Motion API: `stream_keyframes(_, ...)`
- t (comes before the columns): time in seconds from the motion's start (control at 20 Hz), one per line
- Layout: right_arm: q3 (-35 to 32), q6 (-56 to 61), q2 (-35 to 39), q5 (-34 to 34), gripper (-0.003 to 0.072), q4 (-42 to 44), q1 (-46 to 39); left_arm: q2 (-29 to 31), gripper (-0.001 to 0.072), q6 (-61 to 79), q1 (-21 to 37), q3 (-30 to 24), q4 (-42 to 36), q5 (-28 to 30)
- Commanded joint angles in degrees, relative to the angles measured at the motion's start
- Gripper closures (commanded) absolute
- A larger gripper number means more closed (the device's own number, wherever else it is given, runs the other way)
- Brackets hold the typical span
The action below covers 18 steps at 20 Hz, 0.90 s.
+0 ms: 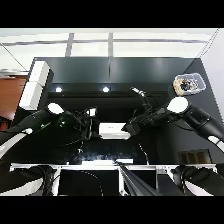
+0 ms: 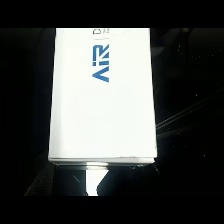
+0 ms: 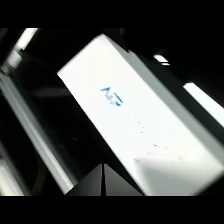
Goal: Fold the box and place the chain.
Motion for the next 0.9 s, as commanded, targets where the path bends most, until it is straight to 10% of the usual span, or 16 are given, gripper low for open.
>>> stream_keyframes(0.0,-2.2,3.9,-3.8,-3.9,0.0683,14.2,0.1,0.0,0.0243,0.1,0.0,0.0,0.0,0.0)
stream_keyframes(0.85,-1.9,3.5,-12.1,-7.7,0.0683,7.3,1.3,0.0,0.0243,0.1,0.0,0.0,0.0,0.0)
